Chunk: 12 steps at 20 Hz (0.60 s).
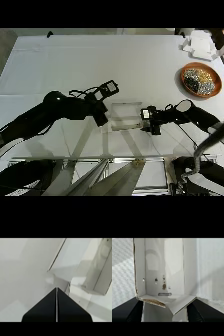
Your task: Fold the box and place the chain.
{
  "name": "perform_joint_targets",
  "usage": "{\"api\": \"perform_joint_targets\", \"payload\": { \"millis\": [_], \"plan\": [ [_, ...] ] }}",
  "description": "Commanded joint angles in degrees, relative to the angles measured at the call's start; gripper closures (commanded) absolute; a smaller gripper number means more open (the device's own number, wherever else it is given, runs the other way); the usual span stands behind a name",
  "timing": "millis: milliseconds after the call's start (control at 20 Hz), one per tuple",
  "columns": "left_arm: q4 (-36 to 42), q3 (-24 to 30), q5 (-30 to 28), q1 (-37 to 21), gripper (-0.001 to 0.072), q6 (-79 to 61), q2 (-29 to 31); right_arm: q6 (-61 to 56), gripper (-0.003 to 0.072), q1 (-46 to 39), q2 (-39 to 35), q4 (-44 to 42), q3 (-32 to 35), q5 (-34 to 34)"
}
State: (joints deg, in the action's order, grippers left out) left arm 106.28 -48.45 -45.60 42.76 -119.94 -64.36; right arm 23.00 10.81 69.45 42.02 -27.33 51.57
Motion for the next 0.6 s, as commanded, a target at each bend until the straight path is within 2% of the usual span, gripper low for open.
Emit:
{"api": "perform_joint_targets", "payload": {
  "millis": [0,100,200,300,450,550],
  "plan": [
    [-4.2,2.7,-3.1,-0.7,0.0705,-1.7,4.1,0.0,0.0265,0.0,0.0,0.0,0.0,0.0],
    [-3.4,6.5,-2.8,-1.9,0.07,-6.2,4.5,0.0,0.0265,0.0,0.0,0.0,0.0,0.0],
    [1.2,10.1,1.7,-2.1,0.07,-14.6,4.2,0.0,0.0265,0.0,0.0,0.0,0.0,0.0],
    [7.4,11.1,5.7,-1.9,0.0696,-23.8,2.6,0.0,0.0265,0.0,0.0,0.0,0.0,0.0],
    [13.3,11.1,9.0,-1.7,0.0601,-34.0,-1.5,0.0,0.0265,0.0,0.0,0.0,0.0,0.0],
    [13.7,11.1,9.0,-0.8,0.0548,-35.8,-3.7,0.0,0.0265,0.0,0.0,0.0,0.0,0.0]
  ]
}}
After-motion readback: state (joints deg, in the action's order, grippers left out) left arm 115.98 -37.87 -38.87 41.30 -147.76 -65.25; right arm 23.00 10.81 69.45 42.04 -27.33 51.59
